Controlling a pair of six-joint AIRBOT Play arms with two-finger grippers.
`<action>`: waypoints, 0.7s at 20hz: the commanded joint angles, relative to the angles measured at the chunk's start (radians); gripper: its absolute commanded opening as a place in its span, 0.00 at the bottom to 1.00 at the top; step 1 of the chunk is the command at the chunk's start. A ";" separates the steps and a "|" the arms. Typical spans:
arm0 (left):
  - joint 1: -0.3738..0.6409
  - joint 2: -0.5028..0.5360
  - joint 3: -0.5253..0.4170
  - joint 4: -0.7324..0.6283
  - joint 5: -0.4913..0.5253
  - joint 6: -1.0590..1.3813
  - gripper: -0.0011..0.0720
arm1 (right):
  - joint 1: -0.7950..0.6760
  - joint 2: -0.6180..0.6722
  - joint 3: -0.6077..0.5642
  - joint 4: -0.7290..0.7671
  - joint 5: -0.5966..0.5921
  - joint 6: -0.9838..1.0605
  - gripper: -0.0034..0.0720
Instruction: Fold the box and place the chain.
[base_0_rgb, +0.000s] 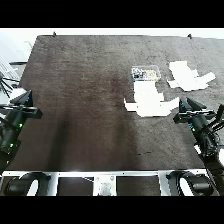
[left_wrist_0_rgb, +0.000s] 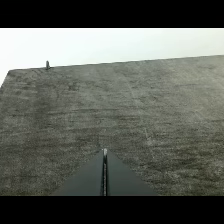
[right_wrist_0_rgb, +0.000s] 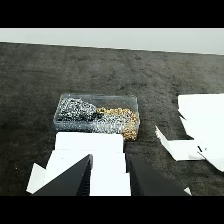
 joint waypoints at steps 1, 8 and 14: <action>0.000 0.000 0.001 0.000 0.000 0.000 0.04 | 0.000 0.000 0.000 -0.001 0.001 0.001 0.44; 0.000 0.000 0.001 0.000 -0.001 0.000 0.04 | -0.001 -0.011 0.043 0.003 -0.023 0.028 0.66; 0.000 0.000 0.001 0.000 0.001 0.000 0.04 | -0.146 -0.350 0.309 0.006 -0.081 0.074 0.68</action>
